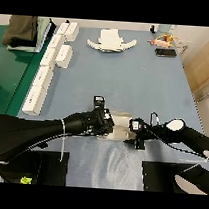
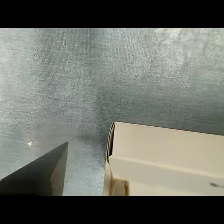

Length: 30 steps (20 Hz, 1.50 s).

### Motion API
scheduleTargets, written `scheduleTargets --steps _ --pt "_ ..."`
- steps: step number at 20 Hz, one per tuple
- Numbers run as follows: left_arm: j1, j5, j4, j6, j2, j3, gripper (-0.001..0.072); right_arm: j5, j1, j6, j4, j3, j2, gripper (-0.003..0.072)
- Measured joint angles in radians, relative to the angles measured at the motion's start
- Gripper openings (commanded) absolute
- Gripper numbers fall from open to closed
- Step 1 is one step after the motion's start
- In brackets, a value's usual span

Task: Fold the box.

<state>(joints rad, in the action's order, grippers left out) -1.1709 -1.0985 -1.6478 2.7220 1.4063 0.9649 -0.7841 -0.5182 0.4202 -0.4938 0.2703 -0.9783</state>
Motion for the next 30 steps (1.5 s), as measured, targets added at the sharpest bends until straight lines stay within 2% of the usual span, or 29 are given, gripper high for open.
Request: scheduleTargets --steps 6,15,19,20,21,22,23,24,30 --pt "-0.002 0.042 -0.024 0.002 0.001 0.017 0.0542 0.000 0.000 -0.001 0.000 0.000 0.000 0.0508" --pt "-0.002 0.024 -0.080 0.018 0.001 0.031 0.0541 0.001 0.000 -0.001 0.001 0.000 0.000 0.0508" --pt "-0.002 0.050 -0.100 0.023 0.001 0.032 0.0540 0.001 0.000 -0.002 0.001 0.000 0.000 0.0508" --pt "-0.002 0.057 -0.102 0.024 0.001 0.031 0.0463 0.001 0.000 -0.002 0.001 0.000 0.000 0.0508" --pt "-0.002 0.066 -0.102 0.024 0.001 0.031 0.0277 0.001 0.000 -0.001 0.001 0.000 0.000 0.0508" --pt "-0.002 0.080 -0.102 0.023 0.001 0.031 0.0237 0.002 0.000 0.000 0.001 0.000 0.000 0.0508" --pt "-0.003 0.074 -0.106 0.023 0.001 0.031 0.0233 0.001 0.000 0.000 0.001 0.000 0.000 0.0508" --pt "-0.004 0.078 -0.109 0.021 0.001 0.031 0.0002 0.001 0.000 0.000 0.001 0.000 0.000 0.0508" --pt "-0.048 0.056 -0.119 0.026 0.002 0.020 0.0015 0.000 0.000 0.002 -0.002 0.000 0.000 0.0508"
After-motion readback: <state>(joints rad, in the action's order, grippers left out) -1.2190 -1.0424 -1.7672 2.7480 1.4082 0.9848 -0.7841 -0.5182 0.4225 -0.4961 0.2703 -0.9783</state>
